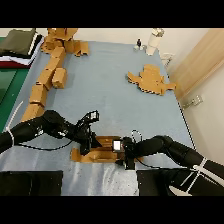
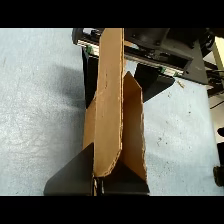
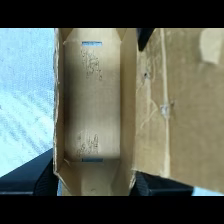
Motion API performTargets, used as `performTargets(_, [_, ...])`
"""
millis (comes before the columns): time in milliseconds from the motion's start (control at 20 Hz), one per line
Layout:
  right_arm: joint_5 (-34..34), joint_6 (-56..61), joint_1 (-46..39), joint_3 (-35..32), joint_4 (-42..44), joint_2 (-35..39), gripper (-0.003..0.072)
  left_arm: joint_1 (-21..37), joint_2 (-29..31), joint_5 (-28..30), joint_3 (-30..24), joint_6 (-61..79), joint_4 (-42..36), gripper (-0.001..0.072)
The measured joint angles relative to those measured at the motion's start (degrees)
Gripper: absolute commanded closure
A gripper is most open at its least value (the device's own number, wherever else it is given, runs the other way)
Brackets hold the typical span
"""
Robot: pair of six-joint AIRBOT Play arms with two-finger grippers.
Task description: Fold the box.
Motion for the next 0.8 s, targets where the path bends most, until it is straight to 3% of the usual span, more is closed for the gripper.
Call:
performTargets(150, [0.0,0.0,0.0,0.0,0.0,0.0,0.0193,0.0,0.0,0.1,0.0,-0.6,0.0,0.0693])
performTargets(200, [0.0,0.0,0.0,0.0,0.0,0.0,0.0193,0.0,0.0,0.1,0.0,-0.8,-0.1,0.0553])
performTargets(250, [0.0,0.0,0.0,0.0,0.0,0.0,0.0193,0.0,0.0,0.4,0.0,-1.0,-0.1,0.0323])
performTargets(500, [0.0,0.0,0.0,0.0,0.0,0.0,0.0193,0.1,0.1,0.5,0.5,-3.4,-0.3,0.0281])
performTargets(550, [0.0,0.0,0.0,0.0,0.0,0.0,0.0193,0.1,0.1,0.5,0.8,-4.2,-0.1,0.0153])
performTargets(600, [0.0,0.0,0.0,0.0,0.0,0.0,0.0193,0.1,0.5,0.2,1.3,-5.3,0.4,0.0095])
performTargets(800, [0.0,0.0,0.0,0.0,0.0,0.0,0.0193,1.2,3.6,0.7,3.5,-15.0,8.5,0.0099])
